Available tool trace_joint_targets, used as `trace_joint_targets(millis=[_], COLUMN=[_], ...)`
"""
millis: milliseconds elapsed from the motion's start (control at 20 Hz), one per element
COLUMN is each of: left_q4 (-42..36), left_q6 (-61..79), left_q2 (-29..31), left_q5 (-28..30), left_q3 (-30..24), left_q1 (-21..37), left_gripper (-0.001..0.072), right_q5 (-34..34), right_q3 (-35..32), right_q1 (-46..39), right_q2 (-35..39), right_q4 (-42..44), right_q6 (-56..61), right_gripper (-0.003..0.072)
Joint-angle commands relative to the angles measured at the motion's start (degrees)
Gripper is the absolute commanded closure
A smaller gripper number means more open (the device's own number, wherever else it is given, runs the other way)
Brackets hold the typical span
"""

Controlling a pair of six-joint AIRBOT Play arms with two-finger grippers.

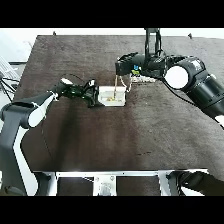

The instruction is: Fold the box and place the chain.

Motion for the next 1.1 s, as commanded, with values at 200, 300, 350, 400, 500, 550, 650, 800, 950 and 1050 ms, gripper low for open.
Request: trace_joint_targets(millis=[200,300,350,400,500,550,650,800,950,1050], left_q4=[0.0,0.0,0.0,0.0,0.0,0.0,0.0,0.0,0.0,0.0], left_q6=[0.0,0.0,0.0,0.0,0.0,0.0,0.0,0.0,0.0,0.0], left_q2=[0.0,0.0,0.0,0.0,0.0,0.0,0.0,0.0,0.0,0.0], left_q5=[0.0,0.0,0.0,0.0,0.0,0.0,0.0,0.0,0.0,0.0], left_q3=[0.0,0.0,0.0,0.0,0.0,0.0,0.0,0.0,0.0,0.0], left_q1=[0.0,0.0,0.0,0.0,0.0,0.0,0.0,0.0,0.0,0.0], left_gripper=[0.0178,0.0178,0.0178,0.0178,0.0178,0.0178,0.0178,0.0178,0.0178,0.0178], right_q5=[10.1,12.0,12.7,12.9,12.5,12.3,10.8,8.3,7.4,6.4], right_q3=[0.1,0.1,0.1,0.0,0.0,0.0,0.0,0.0,0.0,0.0], right_q1=[-3.8,-3.7,-3.6,-3.1,-0.8,0.3,1.9,3.5,4.3,4.4], right_q2=[1.6,1.6,1.6,1.6,1.5,1.3,0.7,-0.3,-1.7,-3.1], right_q4=[-2.9,-2.4,-0.8,0.1,0.2,0.2,0.2,0.5,1.1,1.1], right_q6=[0.7,0.8,0.9,0.9,0.9,0.9,0.9,0.8,0.8,0.8], right_gripper=[0.0677,0.0676,0.0676,0.0676,0.0676,0.0676,0.0676,0.0676,0.0676,0.0676])
